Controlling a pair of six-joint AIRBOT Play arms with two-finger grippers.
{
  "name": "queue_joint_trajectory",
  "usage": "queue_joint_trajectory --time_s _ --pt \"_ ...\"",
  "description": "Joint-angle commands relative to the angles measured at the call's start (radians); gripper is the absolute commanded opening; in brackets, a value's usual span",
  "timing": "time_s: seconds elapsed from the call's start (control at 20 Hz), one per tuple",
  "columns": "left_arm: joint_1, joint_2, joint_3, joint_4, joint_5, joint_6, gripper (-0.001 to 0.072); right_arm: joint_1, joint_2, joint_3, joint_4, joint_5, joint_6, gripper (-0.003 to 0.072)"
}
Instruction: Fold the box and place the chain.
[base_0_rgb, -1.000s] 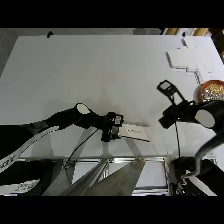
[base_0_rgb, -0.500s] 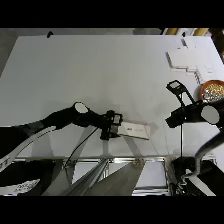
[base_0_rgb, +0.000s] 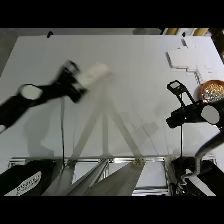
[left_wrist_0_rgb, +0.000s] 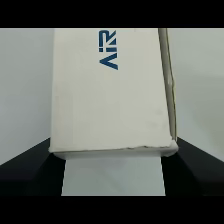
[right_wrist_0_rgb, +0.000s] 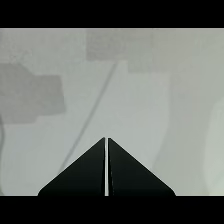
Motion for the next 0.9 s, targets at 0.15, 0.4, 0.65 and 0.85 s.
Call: queue_joint_trajectory --time_s 0.15,0.4,0.65,0.85 --pt "0.598 0.021 -0.007 0.241 -0.031 -0.574 0.0211 0.0 0.001 0.001 0.0 0.0 0.0 0.0016" --pt "0.752 -0.042 -0.011 0.306 -0.135 -0.682 0.0211 0.0 0.001 0.001 0.0 0.0 0.0 0.0016" --pt "0.749 -0.09 -0.013 0.476 -0.22 -0.853 0.0451 0.0 0.001 0.001 0.0 0.0 0.0 0.0016" --pt "0.748 -0.09 -0.013 0.482 -0.27 -0.872 0.058 0.0 0.001 0.001 0.0 0.0 0.0 0.0016"
